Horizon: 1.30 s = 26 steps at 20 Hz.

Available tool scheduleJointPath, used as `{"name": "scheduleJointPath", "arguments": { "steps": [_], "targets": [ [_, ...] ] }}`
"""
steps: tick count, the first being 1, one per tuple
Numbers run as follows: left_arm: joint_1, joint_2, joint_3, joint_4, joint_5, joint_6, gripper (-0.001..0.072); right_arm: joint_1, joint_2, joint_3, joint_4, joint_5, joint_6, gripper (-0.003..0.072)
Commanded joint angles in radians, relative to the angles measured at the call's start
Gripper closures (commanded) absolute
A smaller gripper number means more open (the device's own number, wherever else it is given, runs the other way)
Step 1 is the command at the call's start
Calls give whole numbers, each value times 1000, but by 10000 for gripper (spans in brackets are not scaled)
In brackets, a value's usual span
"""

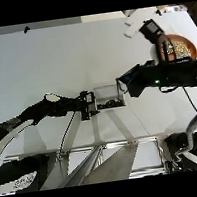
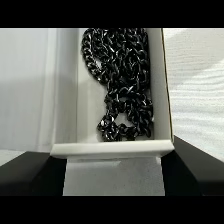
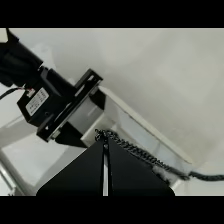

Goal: Fold the box and place the chain.

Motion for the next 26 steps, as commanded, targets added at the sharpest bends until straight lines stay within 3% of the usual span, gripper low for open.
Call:
{"name": "scheduleJointPath", "arguments": {
  "steps": [1,6,8,9,13,17,22,23,24,26],
  "targets": [
    [0,1,1,0,0,0,647,60,-101,0,-4,-25,0,678],
    [0,1,1,0,0,0,647,80,-280,0,-24,-7,-1,664],
    [0,1,1,0,0,0,647,80,-321,0,-24,-1,-1,488],
    [0,1,1,0,0,0,647,79,-322,0,-24,-1,-2,446],
    [0,1,1,0,0,0,647,60,-228,3,-27,-39,-31,447],
    [0,1,1,0,0,0,647,-91,-120,5,-129,-94,-19,450],
    [0,1,1,0,0,0,647,-299,-209,5,-263,16,-22,445],
    [0,1,1,0,0,0,647,-316,-251,5,-282,26,-29,372],
    [0,1,1,0,0,0,647,-321,-295,5,-291,28,-43,235],
    [0,1,1,0,0,0,647,-321,-396,5,-289,24,-74,224]
  ]
}}
